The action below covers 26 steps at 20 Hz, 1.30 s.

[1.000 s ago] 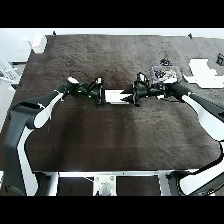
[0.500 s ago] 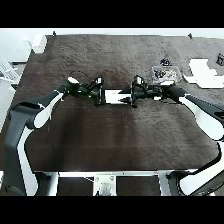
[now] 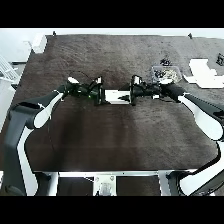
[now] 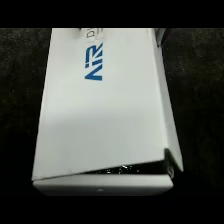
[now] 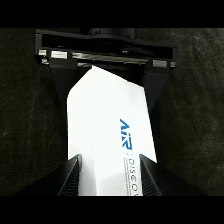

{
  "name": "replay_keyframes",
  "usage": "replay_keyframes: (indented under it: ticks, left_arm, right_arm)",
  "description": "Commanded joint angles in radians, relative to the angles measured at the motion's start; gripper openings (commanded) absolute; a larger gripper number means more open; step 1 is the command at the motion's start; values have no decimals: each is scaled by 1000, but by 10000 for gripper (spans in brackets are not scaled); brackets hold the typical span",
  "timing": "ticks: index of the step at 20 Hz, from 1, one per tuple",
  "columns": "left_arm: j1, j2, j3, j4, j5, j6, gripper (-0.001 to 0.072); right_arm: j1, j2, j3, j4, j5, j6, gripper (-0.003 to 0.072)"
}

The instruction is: Fold the box and place the chain.

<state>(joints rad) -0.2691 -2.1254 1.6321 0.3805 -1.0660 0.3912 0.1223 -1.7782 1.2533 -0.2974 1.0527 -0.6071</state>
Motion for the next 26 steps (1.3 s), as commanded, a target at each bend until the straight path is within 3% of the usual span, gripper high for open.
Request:
replay_keyframes:
  ticks: [1,4,8,10,11,14,26]
  left_arm:
    - [0,0,0,1,-1,2,471]
    - [0,0,0,1,-1,2,471]
    - [0,0,0,1,-1,2,472]
    - [0,0,0,1,-1,2,471]
    - [0,0,0,1,-1,2,471]
    - [0,0,0,1,-1,2,471]
    - [0,0,0,1,-1,2,471]
  right_arm:
    - [0,13,25,18,-8,4,418]
    - [0,24,25,21,-8,4,418]
    - [0,24,23,20,-5,4,275]
    - [0,23,20,16,-5,5,251]
    - [0,23,18,15,-5,5,192]
    - [1,23,5,8,-5,5,131]
    - [2,23,-16,-17,-5,5,129]
